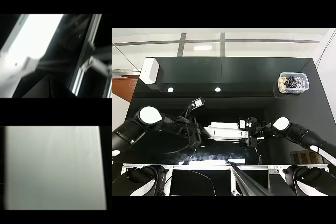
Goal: Fold the box and place the chain.
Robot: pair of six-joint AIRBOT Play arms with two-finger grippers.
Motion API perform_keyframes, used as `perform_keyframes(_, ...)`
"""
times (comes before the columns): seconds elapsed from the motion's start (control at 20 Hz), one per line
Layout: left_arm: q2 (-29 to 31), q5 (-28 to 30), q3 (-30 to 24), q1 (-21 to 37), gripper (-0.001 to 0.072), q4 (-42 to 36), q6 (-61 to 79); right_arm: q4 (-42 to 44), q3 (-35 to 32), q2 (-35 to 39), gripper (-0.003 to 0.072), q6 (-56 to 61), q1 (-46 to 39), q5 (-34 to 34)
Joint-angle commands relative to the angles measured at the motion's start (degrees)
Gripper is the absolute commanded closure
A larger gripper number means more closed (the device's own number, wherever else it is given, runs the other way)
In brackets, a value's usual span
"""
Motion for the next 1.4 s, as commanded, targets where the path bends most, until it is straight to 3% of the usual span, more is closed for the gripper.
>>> perform_keyframes(0.0,-0.4,19.6,-1.9,-4.5,0.0679,-9.0,-1.6,0.0,0.0,0.0,0.0157,0.0,0.0,0.0)
perform_keyframes(0.15,-2.9,33.9,-1.9,-8.4,0.0678,-9.0,-1.6,0.0,0.0,0.0,0.0158,0.0,0.0,0.0)
perform_keyframes(0.3,-7.0,39.4,-1.8,-10.0,0.0678,-9.0,0.2,0.0,0.0,0.0,0.0158,0.0,0.0,0.0)
perform_keyframes(0.65,-14.3,34.4,-1.8,-10.1,0.0678,-9.0,0.3,0.0,0.0,0.0,0.0157,0.0,0.0,0.0)
perform_keyframes(0.9,-12.0,36.4,-1.4,-9.2,0.0674,-1.6,0.3,0.0,0.0,0.0,0.0158,0.0,0.0,0.0)
perform_keyframes(0.95,-10.3,35.9,-1.4,-8.3,0.0609,0.3,0.3,0.0,0.0,0.0,0.0158,0.0,0.0,0.0)
perform_keyframes(1.1,-3.6,30.3,-1.4,-4.0,0.0101,7.0,0.3,0.0,0.0,0.0,0.0157,0.0,0.0,0.0)
perform_keyframes(1.15,-1.4,27.4,-1.4,-2.3,-0.0005,10.1,0.2,0.0,0.0,0.0,0.0158,0.0,0.0,0.0)
perform_keyframes(1.35,4.2,11.9,-1.4,4.4,0.0,23.6,0.3,0.0,0.0,0.0,0.0157,0.0,0.0,0.0)
